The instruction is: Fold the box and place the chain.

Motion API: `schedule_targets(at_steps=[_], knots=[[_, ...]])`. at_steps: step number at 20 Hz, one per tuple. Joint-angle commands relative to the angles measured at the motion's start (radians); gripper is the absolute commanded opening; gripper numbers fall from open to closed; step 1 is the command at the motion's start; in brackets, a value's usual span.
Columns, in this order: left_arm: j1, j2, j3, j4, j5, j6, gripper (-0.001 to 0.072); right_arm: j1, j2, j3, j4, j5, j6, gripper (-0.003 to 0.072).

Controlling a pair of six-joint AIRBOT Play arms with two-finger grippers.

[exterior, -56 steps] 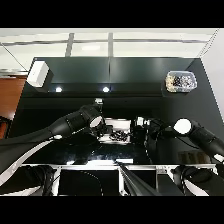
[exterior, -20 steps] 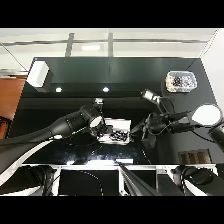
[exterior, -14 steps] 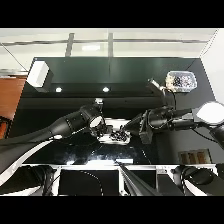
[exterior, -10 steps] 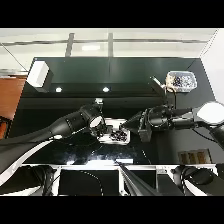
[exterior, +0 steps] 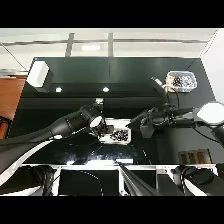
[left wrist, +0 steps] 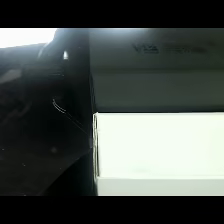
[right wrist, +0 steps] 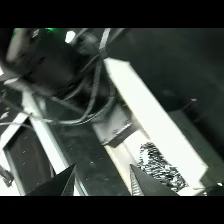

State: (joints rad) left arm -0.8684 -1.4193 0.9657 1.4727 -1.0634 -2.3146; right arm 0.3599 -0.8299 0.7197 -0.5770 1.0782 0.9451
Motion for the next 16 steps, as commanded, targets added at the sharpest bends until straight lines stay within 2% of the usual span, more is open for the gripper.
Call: schedule_targets(at_steps=[1,2,3,4,5,8,10,12,13,14,16], knots=[[0.008,0.002,0.005,-0.016,-0.006,-0.075,0.0029,-0.084,0.010,0.024,-0.025,0.037,0.018,0.0393],[0.008,0.005,0.012,-0.016,-0.007,-0.104,0.0036,-0.104,0.011,0.029,-0.022,0.054,0.027,0.0394],[0.008,0.011,0.023,-0.015,-0.008,-0.105,0.0186,-0.111,0.011,0.030,-0.019,0.073,0.031,0.0393],[0.008,0.018,0.036,-0.014,-0.012,-0.105,0.0446,-0.111,0.011,0.030,-0.021,0.089,0.031,0.0393],[0.009,0.027,0.050,-0.010,-0.015,-0.094,0.0557,-0.111,0.011,0.030,-0.021,0.096,0.031,0.0393],[0.019,0.080,0.079,0.030,-0.074,0.056,0.0557,-0.111,0.011,0.030,-0.021,0.097,0.031,0.0394],[0.028,0.163,0.078,0.049,-0.160,0.276,0.0555,-0.111,0.011,0.030,-0.025,0.097,0.031,0.0393],[0.040,0.274,0.063,0.197,-0.298,0.365,0.0556,-0.111,0.011,0.030,-0.026,0.097,0.031,0.0393],[0.059,0.335,0.040,0.253,-0.326,0.435,0.0555,-0.111,0.011,0.030,-0.026,0.098,0.031,0.0393],[0.100,0.403,0.004,0.246,-0.324,0.521,0.0554,-0.111,0.011,0.030,-0.026,0.096,0.031,0.0393],[0.227,0.517,-0.087,0.072,-0.274,0.739,0.0554,-0.111,0.011,0.030,-0.027,0.095,0.031,0.0393]])
